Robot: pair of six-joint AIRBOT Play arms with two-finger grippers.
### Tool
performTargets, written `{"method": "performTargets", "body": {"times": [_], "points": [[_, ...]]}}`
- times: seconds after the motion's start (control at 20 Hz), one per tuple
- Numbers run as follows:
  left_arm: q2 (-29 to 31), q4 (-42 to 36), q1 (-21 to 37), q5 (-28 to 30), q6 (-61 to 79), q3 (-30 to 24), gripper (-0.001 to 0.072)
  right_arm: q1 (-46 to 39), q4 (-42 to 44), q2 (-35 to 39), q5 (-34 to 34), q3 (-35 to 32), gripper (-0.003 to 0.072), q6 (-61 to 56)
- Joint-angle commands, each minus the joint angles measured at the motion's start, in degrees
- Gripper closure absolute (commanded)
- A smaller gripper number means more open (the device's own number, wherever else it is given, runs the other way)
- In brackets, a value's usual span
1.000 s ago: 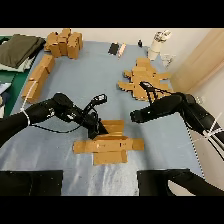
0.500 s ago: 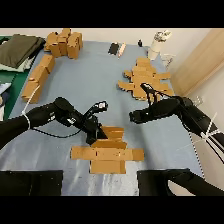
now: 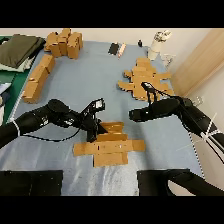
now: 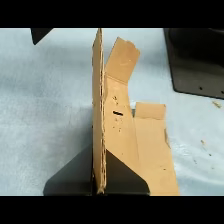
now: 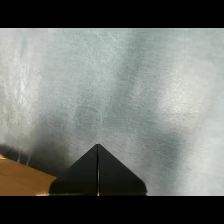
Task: Fold the box.
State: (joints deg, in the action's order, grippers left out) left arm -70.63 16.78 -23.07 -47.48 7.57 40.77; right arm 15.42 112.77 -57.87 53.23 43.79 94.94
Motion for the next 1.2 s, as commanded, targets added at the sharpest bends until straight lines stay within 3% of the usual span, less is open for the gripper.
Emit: {"method": "performTargets", "body": {"times": [0.0,0.3,0.8,0.9,1.0,1.15], "points": [[0.61,-0.48,-1.31,5.75,3.23,-2.43,0.0695,0.07,0.83,-0.02,-1.66,-0.02,0.0683,0.00],[0.57,-0.46,-3.72,6.84,4.46,-3.96,0.0695,0.07,1.03,-0.02,-2.38,-0.02,0.0683,0.00],[0.63,1.22,-3.63,3.54,1.42,-3.93,0.0694,0.07,1.01,0.07,-1.22,-0.02,0.0684,-0.02],[0.63,1.14,-3.67,3.54,1.42,-3.93,0.0695,0.07,-0.02,0.55,3.17,0.00,0.0685,-2.43],[0.63,1.14,-3.67,3.54,1.42,-3.93,0.0694,1.66,-4.04,2.10,12.35,0.00,0.0685,-12.44],[0.63,1.14,-3.67,3.52,1.44,-3.93,0.0695,14.93,-13.79,7.87,25.35,0.00,0.0685,-27.36]]}}
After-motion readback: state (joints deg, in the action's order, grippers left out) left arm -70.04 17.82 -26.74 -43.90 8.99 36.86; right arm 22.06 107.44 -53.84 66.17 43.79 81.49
